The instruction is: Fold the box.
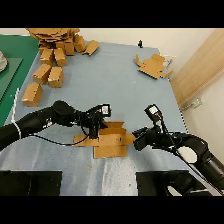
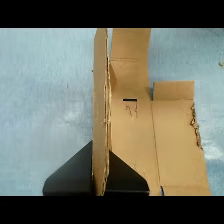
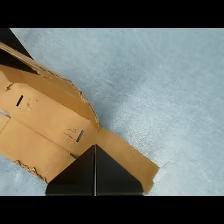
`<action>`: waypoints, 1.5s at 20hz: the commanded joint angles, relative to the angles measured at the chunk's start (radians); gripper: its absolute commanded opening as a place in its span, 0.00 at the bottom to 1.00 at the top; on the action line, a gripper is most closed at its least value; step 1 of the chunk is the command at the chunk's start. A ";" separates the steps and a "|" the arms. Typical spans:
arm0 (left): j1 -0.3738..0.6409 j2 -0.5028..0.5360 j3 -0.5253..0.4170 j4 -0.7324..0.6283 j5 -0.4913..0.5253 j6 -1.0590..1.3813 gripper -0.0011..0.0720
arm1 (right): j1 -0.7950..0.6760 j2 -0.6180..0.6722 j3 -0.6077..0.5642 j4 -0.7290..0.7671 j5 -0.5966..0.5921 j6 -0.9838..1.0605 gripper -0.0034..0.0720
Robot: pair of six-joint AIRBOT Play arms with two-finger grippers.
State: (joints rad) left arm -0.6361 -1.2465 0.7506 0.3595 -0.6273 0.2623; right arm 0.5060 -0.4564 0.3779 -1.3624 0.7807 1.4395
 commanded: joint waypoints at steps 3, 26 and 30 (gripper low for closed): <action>0.000 0.002 0.049 0.000 -0.079 0.010 0.03 | 0.001 -0.043 0.001 -0.003 -0.010 0.002 0.05; 0.002 -0.076 0.045 0.007 -0.037 -0.027 0.03 | 0.153 0.019 0.003 0.012 0.180 -0.060 0.05; 0.002 -0.076 0.045 0.007 -0.037 -0.027 0.03 | 0.494 0.031 -0.005 -0.064 0.195 0.082 0.05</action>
State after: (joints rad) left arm -0.6338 -1.3220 0.7956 0.3656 -0.6647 0.2359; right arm 0.8047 -0.4362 0.3779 -1.3643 0.9504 1.4384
